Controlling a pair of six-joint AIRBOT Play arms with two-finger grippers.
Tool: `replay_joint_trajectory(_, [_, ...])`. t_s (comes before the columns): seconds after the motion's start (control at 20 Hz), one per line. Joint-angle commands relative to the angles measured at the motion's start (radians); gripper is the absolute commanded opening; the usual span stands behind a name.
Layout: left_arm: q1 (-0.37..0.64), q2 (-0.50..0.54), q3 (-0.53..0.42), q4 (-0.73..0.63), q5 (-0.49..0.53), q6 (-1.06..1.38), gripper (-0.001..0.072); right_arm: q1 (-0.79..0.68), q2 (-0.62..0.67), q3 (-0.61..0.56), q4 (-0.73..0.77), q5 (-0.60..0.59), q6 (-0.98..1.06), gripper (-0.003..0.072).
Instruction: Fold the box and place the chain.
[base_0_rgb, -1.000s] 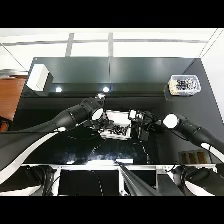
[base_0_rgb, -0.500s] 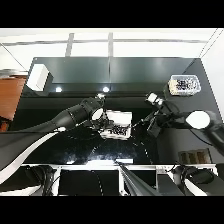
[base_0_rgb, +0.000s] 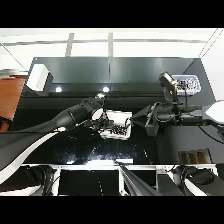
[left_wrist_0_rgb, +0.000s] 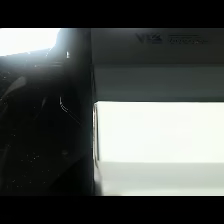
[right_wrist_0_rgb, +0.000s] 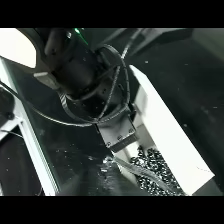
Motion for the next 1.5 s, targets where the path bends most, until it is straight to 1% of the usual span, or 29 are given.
replay_joint_trajectory(0.0, [0.000,-0.001,0.000,0.000,-0.002,0.000,0.0031,0.018,-0.048,-0.003,-0.111,-0.056,0.083,0.0635])
replay_joint_trajectory(0.05, [0.000,-0.001,0.000,0.000,-0.002,0.000,0.0031,-0.001,-0.047,-0.002,-0.199,-0.064,0.110,0.0644])
replay_joint_trajectory(0.15, [0.001,-0.001,0.000,0.000,0.000,0.000,0.0031,-0.072,-0.047,-0.002,-0.328,-0.040,0.136,0.0644])
replay_joint_trajectory(0.2, [0.001,-0.001,0.000,0.000,0.000,0.000,0.0031,-0.113,-0.047,-0.003,-0.367,-0.024,0.140,0.0643])
replay_joint_trajectory(0.3, [0.001,-0.001,0.000,0.000,0.000,0.000,0.0031,-0.192,-0.048,-0.034,-0.377,-0.021,0.140,0.0643])
replay_joint_trajectory(0.4, [0.001,-0.001,0.000,0.000,0.000,0.000,0.0031,-0.230,-0.066,-0.100,-0.317,-0.026,0.171,0.0643])
replay_joint_trajectory(0.55, [0.000,-0.001,0.000,0.000,-0.001,0.000,0.0031,-0.234,-0.143,-0.202,-0.105,-0.037,0.238,0.0642])
replay_joint_trajectory(0.6, [0.000,-0.001,0.000,0.000,-0.002,0.000,0.0031,-0.234,-0.175,-0.219,-0.035,-0.040,0.240,0.0613])
replay_joint_trajectory(0.65, [0.000,-0.001,0.000,0.000,-0.002,0.000,0.0031,-0.233,-0.209,-0.226,0.033,-0.043,0.239,0.0547])
replay_joint_trajectory(0.75, [0.000,-0.001,0.000,0.000,-0.002,0.000,0.0031,-0.233,-0.258,-0.226,0.149,-0.063,0.225,0.0546])
replay_joint_trajectory(0.85, [0.000,-0.001,0.000,0.000,-0.002,0.000,0.0031,-0.233,-0.289,-0.226,0.220,-0.080,0.220,0.0545])
replay_joint_trajectory(0.9, [0.000,-0.001,0.000,0.000,-0.002,0.000,0.0031,-0.228,-0.300,-0.226,0.233,-0.087,0.220,0.0542])
replay_joint_trajectory(0.95, [0.000,-0.001,0.000,0.000,-0.002,0.000,0.0031,-0.219,-0.307,-0.226,0.233,-0.095,0.221,0.0419])
replay_joint_trajectory(1.0, [0.000,-0.001,0.000,0.000,-0.002,0.000,0.0031,-0.207,-0.314,-0.226,0.233,-0.104,0.222,0.0328])
replay_joint_trajectory(1.05, [0.000,-0.001,0.000,0.000,-0.002,0.000,0.0031,-0.195,-0.320,-0.226,0.232,-0.114,0.222,0.0317])
replay_joint_trajectory(1.2, [0.000,-0.001,0.000,0.000,-0.002,0.000,0.0031,-0.163,-0.334,-0.226,0.234,-0.159,0.246,0.0317])
replay_joint_trajectory(1.45, [0.000,-0.001,0.000,0.000,-0.002,0.000,0.0031,-0.119,-0.354,-0.226,0.232,-0.176,0.248,0.0317])
